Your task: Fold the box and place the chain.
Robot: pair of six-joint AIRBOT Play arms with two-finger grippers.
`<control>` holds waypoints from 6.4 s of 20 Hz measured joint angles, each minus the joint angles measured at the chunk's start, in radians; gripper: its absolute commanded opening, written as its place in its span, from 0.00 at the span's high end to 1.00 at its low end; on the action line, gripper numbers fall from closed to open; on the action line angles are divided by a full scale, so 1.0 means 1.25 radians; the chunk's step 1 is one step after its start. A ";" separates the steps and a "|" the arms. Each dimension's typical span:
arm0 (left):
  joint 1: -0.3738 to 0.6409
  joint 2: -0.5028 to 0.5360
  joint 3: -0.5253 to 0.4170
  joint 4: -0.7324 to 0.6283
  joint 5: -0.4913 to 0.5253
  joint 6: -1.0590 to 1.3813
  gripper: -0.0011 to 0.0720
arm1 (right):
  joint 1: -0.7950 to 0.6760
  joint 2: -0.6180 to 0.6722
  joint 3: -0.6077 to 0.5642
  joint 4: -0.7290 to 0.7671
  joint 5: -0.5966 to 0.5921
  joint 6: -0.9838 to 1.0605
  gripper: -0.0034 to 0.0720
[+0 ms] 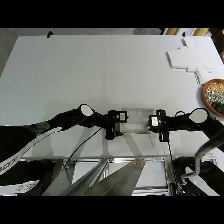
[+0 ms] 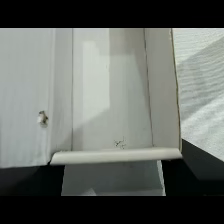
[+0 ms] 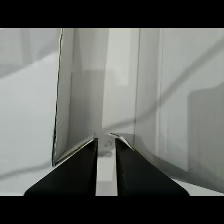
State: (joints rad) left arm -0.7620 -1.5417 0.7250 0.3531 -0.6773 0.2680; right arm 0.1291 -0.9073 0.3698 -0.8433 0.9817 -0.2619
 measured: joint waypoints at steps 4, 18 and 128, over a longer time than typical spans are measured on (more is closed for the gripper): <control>0.000 0.000 0.000 0.001 0.000 0.000 0.59 | 0.000 -0.003 -0.031 0.073 -0.018 -0.034 0.28; 0.000 0.000 0.000 -0.001 0.000 -0.001 0.59 | -0.108 0.184 -0.033 0.018 0.027 0.372 0.93; 0.000 0.000 -0.001 -0.001 0.000 -0.002 0.59 | 0.407 -0.202 0.190 -0.557 0.017 1.946 0.93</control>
State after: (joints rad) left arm -0.7616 -1.5417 0.7242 0.3519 -0.6773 0.2657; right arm 0.6373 -1.1599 0.6071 -1.5398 1.0035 2.1708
